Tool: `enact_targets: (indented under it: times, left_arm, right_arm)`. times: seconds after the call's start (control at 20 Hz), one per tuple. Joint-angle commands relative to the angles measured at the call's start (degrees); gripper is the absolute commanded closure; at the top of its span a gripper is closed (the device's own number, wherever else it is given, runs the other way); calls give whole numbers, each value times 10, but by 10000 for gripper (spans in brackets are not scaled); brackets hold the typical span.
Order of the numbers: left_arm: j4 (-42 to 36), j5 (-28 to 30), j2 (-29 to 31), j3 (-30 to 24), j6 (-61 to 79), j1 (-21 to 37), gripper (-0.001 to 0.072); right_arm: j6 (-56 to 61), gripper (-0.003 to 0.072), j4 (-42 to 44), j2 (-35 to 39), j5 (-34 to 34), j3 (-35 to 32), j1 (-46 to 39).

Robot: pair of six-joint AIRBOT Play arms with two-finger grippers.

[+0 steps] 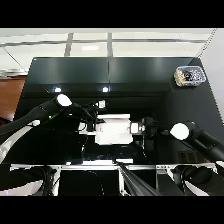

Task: Fold the box and place the chain.

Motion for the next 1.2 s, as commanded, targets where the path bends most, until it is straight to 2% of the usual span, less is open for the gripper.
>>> enact_targets:
  times: [0.0,0.25,0.35,0.6,0.9,1.05,1.15]
  left_arm:
    - [4,1,0,1,1,0,684]
    - [4,0,0,1,1,0,684]
    - [4,0,0,1,1,0,684]
    - [4,0,0,1,1,0,684]
    - [4,0,0,1,1,0,684]
    - [4,0,0,1,1,0,684]
    - [3,0,0,1,1,0,684]
  right_arm:
    - [-44,-9,1,-38,-26,-7,51]
    - [-48,-9,48,-59,-103,-7,83]
    - [-48,-8,61,-61,-114,-3,82]
    - [-48,-9,65,-61,-96,54,25]
    - [-50,-9,85,-63,-94,61,-32]
    - [-97,-8,146,-73,-81,61,-47]
    - [-163,-9,212,-97,-30,61,-52]
